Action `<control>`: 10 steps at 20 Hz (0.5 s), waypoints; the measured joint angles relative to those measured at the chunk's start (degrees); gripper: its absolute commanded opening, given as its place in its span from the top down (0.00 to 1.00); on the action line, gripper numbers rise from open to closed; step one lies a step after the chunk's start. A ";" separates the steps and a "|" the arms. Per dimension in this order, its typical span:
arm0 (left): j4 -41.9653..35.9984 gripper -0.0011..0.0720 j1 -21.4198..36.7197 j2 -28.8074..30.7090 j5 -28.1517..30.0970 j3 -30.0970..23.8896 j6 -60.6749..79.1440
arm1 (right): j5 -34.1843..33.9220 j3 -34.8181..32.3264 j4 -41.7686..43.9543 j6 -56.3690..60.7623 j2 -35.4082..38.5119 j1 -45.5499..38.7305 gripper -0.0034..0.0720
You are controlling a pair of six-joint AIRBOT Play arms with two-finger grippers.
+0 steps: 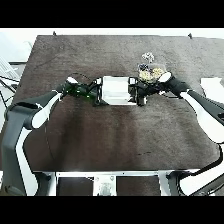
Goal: Fold the box and place the chain.
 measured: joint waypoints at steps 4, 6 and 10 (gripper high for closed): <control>0.00 0.59 0.02 0.00 0.00 0.00 0.00 | -1.53 0.00 1.20 -1.46 -0.85 1.62 0.59; 0.04 0.59 0.11 0.00 -0.02 0.00 0.02 | -3.45 0.00 2.14 -2.49 -1.20 2.47 0.59; 0.07 0.59 0.07 0.02 0.07 0.00 0.00 | -5.92 -0.02 3.48 -3.67 -1.42 3.50 0.59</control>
